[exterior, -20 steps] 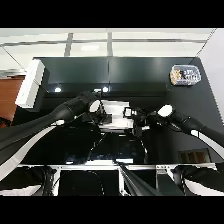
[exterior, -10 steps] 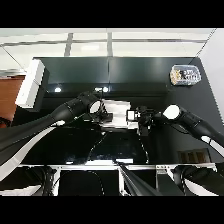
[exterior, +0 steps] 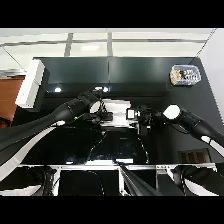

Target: Fold the box and place the chain.

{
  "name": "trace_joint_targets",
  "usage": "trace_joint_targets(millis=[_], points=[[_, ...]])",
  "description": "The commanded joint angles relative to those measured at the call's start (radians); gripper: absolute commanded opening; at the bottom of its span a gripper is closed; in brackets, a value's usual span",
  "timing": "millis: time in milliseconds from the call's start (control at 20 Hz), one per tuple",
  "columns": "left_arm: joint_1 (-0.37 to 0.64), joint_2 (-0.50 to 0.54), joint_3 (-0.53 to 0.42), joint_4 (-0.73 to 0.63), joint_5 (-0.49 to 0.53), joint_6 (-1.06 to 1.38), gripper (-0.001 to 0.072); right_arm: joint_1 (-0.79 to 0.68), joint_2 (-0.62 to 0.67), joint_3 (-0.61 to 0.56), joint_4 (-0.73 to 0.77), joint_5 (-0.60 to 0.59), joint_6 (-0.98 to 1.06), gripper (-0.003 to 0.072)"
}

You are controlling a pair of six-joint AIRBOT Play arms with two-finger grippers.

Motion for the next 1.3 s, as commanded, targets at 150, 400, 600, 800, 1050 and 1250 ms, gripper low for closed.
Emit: trace_joint_targets(millis=[150, 400, 600, 800, 1050, 1250], points=[[0.0, 0.0, 0.0, -0.009, -0.025, 0.005, 0.0026, 0.009, -0.068, 0.001, 0.271, -0.032, -0.002, 0.024], [0.0, 0.0, 0.0, -0.009, -0.028, 0.004, 0.0026, 0.01, -0.11, 0.0, 0.289, -0.022, -0.001, 0.024], [0.0, 0.0, 0.0, -0.008, -0.049, 0.004, 0.0025, 0.01, -0.11, 0.0, 0.286, -0.016, 0.0, 0.0312], [0.003, 0.0, 0.0, -0.007, -0.052, 0.002, 0.0024, 0.003, -0.102, 0.002, 0.269, 0.007, 0.097, 0.0119], [0.025, 0.0, 0.0, -0.004, -0.058, -0.046, 0.0026, -0.185, 0.036, 0.081, -0.132, 0.281, 0.889, 0.0016], [0.021, 0.0, 0.0, -0.004, -0.048, -0.044, 0.0026, -0.512, 0.06, 0.044, -0.185, 0.286, 1.288, 0.0017]])
